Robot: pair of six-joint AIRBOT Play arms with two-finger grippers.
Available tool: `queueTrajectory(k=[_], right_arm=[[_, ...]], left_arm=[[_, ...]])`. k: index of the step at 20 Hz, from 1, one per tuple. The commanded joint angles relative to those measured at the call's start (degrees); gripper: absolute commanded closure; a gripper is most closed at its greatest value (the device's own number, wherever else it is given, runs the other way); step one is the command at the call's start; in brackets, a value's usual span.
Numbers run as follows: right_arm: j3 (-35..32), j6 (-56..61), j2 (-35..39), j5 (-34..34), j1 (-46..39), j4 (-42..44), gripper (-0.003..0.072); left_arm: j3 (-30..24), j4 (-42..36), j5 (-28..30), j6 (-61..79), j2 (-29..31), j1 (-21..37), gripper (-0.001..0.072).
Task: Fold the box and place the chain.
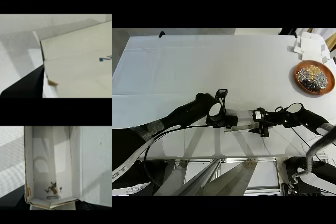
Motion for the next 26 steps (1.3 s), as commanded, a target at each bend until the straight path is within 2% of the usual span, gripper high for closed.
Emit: queueTrajectory(k=[1,4,9,10,19,22,24,26], right_arm=[[0.1,0.0,0.0,0.0,0.0,0.0,0.0368],[0.1,0.0,0.0,0.0,0.0,0.0,0.0368],[0.1,0.0,0.0,0.0,0.0,0.0,0.0368],[0.1,0.0,0.0,0.0,0.0,0.0,0.0368],[0.1,0.0,0.0,0.0,0.0,0.0,0.0368],[0.1,0.0,0.0,0.0,0.0,0.0,0.0368],[0.1,0.0,0.0,0.0,0.0,0.0,0.0368],[0.1,0.0,0.0,0.0,0.0,0.0,0.0368]], left_arm=[[7.6,3.5,-13.0,-5.6,-4.6,-0.4,0.0360],[9.8,3.2,-14.8,-11.0,-6.4,-0.7,0.0360],[9.8,5.8,-6.7,-16.5,-6.5,-2.8,0.0374],[9.8,6.1,-5.8,-17.0,-6.6,-3.3,0.0396],[9.8,6.1,-6.3,-17.0,-9.2,-5.4,0.0404],[9.8,7.0,-8.3,-17.0,-9.2,-5.4,0.0636],[9.8,7.5,-8.5,-17.0,-9.2,-5.4,0.0712],[9.8,7.9,-8.5,-18.6,-9.2,-5.4,0.0710]])
